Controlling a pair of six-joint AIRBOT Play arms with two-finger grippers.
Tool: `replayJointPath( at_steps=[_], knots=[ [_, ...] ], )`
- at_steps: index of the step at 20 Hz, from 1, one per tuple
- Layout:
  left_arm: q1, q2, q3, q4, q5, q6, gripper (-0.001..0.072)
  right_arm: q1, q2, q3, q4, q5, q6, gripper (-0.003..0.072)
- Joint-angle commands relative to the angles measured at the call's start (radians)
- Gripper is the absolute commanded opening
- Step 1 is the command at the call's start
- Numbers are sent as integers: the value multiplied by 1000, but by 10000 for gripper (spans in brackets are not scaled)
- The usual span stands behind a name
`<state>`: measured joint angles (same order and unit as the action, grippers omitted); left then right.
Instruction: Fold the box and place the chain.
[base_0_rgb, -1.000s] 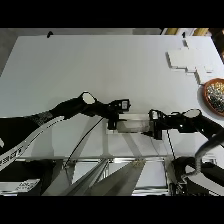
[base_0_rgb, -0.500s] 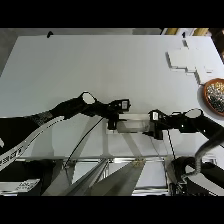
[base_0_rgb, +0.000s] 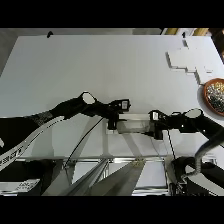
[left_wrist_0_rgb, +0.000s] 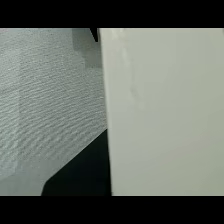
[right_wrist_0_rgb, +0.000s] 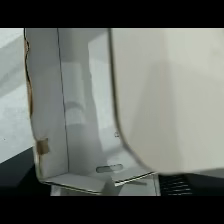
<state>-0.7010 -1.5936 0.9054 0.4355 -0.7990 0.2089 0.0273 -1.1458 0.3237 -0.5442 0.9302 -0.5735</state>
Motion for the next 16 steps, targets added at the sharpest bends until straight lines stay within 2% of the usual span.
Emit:
replayJointPath(
  at_steps=[1, 2, 3, 6, 16],
  knots=[
    [1, 0, 0, 0, 1, 0, 10, 0, -3, 0, 0, -3, 1, 507],
    [1, 0, 0, 0, 1, 0, 10, 0, -3, 0, 0, -3, 1, 495],
    [1, 0, 0, 0, 1, 0, 10, 0, -3, 0, 0, -3, 1, 433],
    [1, 0, 0, 0, 1, 0, 10, 0, -3, 0, 0, -3, 1, 340],
    [1, 0, 0, 0, 1, 0, 10, 0, -3, 0, -1, -2, -2, 342]
  ],
)
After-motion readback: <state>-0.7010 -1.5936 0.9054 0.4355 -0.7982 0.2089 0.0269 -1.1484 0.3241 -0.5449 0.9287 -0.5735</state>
